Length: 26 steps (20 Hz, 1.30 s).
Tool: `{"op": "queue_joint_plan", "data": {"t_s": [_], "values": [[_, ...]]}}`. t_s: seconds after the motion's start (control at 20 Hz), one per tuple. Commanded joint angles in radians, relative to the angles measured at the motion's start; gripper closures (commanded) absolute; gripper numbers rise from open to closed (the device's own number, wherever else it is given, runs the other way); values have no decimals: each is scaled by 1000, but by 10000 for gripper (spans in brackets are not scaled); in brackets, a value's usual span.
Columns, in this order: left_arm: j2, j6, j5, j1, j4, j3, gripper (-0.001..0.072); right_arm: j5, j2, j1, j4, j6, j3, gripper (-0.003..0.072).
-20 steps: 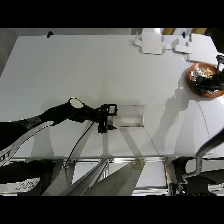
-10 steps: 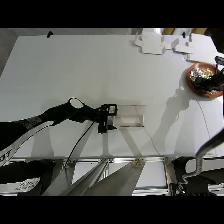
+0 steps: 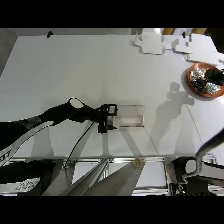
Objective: Fold the box and place the chain.
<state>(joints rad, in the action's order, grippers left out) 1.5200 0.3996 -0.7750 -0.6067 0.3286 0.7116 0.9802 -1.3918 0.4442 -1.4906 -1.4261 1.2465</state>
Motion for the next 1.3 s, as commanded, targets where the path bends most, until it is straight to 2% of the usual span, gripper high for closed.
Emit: {"op": "queue_joint_plan", "data": {"t_s": [0.0,0.2,0.3,0.8,1.05,1.25], "values": [[0,0,0,1,0,0,500,113,145,-1,157,68,0,675],[0,0,0,1,0,0,500,224,305,-3,323,130,0,675],[0,0,0,1,0,0,500,262,379,-41,328,130,0,675],[0,0,0,1,0,0,500,487,592,-484,329,115,0,674],[0,0,0,1,0,0,500,501,616,-697,391,87,-5,674],[0,0,0,1,0,0,500,462,616,-863,390,69,-81,674]]}}
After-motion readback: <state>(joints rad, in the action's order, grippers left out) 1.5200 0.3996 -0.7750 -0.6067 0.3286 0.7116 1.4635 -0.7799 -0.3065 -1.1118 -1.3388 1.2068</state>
